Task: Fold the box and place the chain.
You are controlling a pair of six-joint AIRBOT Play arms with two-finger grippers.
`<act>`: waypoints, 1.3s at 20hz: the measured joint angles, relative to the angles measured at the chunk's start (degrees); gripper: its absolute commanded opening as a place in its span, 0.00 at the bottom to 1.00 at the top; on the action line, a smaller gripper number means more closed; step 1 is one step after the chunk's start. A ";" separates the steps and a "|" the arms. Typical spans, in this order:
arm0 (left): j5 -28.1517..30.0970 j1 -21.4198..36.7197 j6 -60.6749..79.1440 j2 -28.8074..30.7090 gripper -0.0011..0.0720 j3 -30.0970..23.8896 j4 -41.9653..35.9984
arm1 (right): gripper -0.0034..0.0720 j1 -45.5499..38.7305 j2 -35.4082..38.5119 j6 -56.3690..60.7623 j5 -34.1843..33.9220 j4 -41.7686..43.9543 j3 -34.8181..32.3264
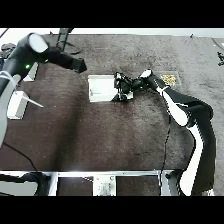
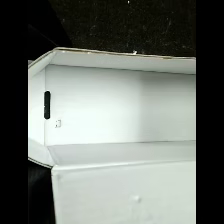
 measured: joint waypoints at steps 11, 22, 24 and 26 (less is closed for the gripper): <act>8.41 9.44 31.63 1.27 0.51 -16.61 -28.06 | 0.74 0.00 0.00 0.00 0.00 0.02 0.00; -10.03 10.43 58.99 -19.74 0.87 -0.66 -32.09 | 0.74 0.00 0.00 0.00 0.02 0.00 0.00; -11.98 10.49 63.63 -21.62 0.88 0.11 -30.45 | 0.74 0.02 0.00 0.00 0.00 0.00 0.00; -13.66 10.58 67.23 -22.64 0.97 0.22 -29.20 | 0.74 0.04 0.00 -0.02 0.00 0.00 0.00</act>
